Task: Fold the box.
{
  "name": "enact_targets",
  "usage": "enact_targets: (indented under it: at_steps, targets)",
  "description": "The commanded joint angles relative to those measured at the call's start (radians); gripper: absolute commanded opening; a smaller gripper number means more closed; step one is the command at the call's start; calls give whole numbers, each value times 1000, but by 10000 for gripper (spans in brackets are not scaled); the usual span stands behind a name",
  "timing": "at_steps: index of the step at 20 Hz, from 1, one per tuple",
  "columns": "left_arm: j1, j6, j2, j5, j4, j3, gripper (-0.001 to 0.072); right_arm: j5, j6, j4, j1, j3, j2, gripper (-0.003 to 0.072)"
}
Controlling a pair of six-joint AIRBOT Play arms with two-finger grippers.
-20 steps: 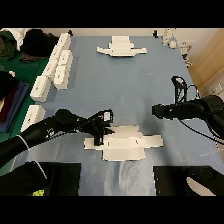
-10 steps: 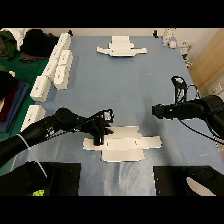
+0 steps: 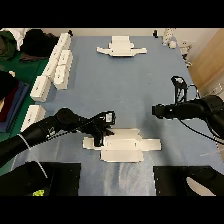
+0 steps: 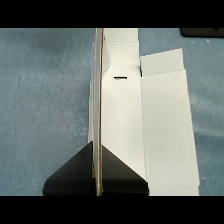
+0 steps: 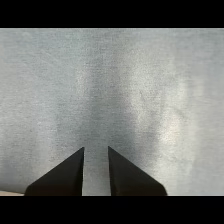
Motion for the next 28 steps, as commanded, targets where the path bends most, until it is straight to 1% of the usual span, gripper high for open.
enact_targets:
  at_steps: [1, 4, 5, 6, 8, 11, 13, 15, 16, 17, 18, 19, 20, 21, 23, 25, 28]
  targets:
    - [-2, -14, -5, -12, 14, -2, 16, -1, 0, 2, 0, 1, 0, 220]
    - [-2, -14, -5, -28, 13, -2, 16, -12, 0, 8, 0, 1, 0, 219]
    - [-2, -14, -5, -32, 13, -2, 16, -30, -15, 31, 1, 1, 2, 155]
    - [-2, -14, -5, -35, 13, -2, 16, -61, -66, 79, 1, 0, 6, -1]
    - [-1, -14, -5, -35, 13, -2, 16, -139, -144, 174, 3, 0, 22, 1]
    - [-1, -14, -5, -35, 13, -2, 16, -300, -146, 180, 76, -1, 92, 0]
    - [-1, -14, -5, -35, 13, -2, 17, -396, -146, 203, 196, -16, 170, 0]
    - [-1, -14, -5, -35, 13, -2, 16, -394, -217, 246, 390, -67, 255, 1]
    - [-1, -14, -5, -35, 13, -2, 16, -362, -247, 248, 505, -100, 287, 15]
    - [-1, -14, -5, -35, 13, -2, 16, -319, -279, 238, 613, -129, 301, 260]
    - [-1, -14, -5, -34, 13, -2, 16, -266, -309, 205, 700, -153, 298, 553]
    - [-1, -14, -5, -35, 13, -2, 17, -217, -337, 161, 776, -172, 285, 630]
    - [-1, -14, -5, -35, 13, -2, 17, -174, -348, 96, 841, -184, 259, 637]
    - [-1, -14, -5, -35, 13, -2, 16, -147, -348, 28, 887, -188, 224, 668]
    - [-1, -14, -5, -35, 13, -2, 17, -80, -348, -72, 946, -187, 141, 668]
    - [-1, -14, -5, -35, 13, -2, 17, -14, -348, -87, 967, -187, 64, 668]
    - [-1, -14, -5, -35, 13, -2, 16, 34, -324, -127, 969, -184, -25, 665]
